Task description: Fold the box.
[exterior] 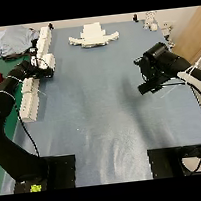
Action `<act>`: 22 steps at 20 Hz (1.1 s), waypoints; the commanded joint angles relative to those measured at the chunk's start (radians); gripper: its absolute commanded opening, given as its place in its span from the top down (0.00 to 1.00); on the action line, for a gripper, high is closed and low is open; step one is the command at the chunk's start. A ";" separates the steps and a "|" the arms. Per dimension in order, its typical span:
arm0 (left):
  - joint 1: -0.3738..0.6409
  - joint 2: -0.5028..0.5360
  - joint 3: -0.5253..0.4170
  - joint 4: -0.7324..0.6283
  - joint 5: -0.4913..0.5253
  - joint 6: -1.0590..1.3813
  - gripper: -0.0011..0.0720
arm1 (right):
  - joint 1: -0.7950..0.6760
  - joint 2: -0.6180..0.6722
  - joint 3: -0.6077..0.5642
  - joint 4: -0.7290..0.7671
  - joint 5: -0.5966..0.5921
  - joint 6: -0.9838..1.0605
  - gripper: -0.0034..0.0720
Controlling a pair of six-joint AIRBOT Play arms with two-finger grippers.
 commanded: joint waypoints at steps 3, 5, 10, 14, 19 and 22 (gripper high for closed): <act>0.000 0.000 0.001 -0.002 -0.005 -0.002 0.04 | 0.000 0.000 0.001 0.000 0.000 0.000 0.93; 0.000 0.000 0.002 -0.002 -0.006 -0.002 0.04 | 0.000 0.000 0.001 0.000 0.000 0.000 0.93; 0.001 0.002 0.010 -0.001 -0.032 -0.002 0.04 | 0.000 0.000 0.001 0.000 0.000 0.000 0.93; 0.001 0.024 0.026 0.000 -0.057 0.000 0.04 | 0.000 0.000 0.001 0.000 0.000 0.000 0.93; 0.001 0.054 0.090 0.010 -0.193 0.000 0.04 | 0.000 0.000 0.001 0.000 0.000 0.000 0.93; 0.001 0.072 0.158 0.011 -0.306 0.000 0.04 | 0.000 0.000 0.001 0.000 0.000 0.000 0.93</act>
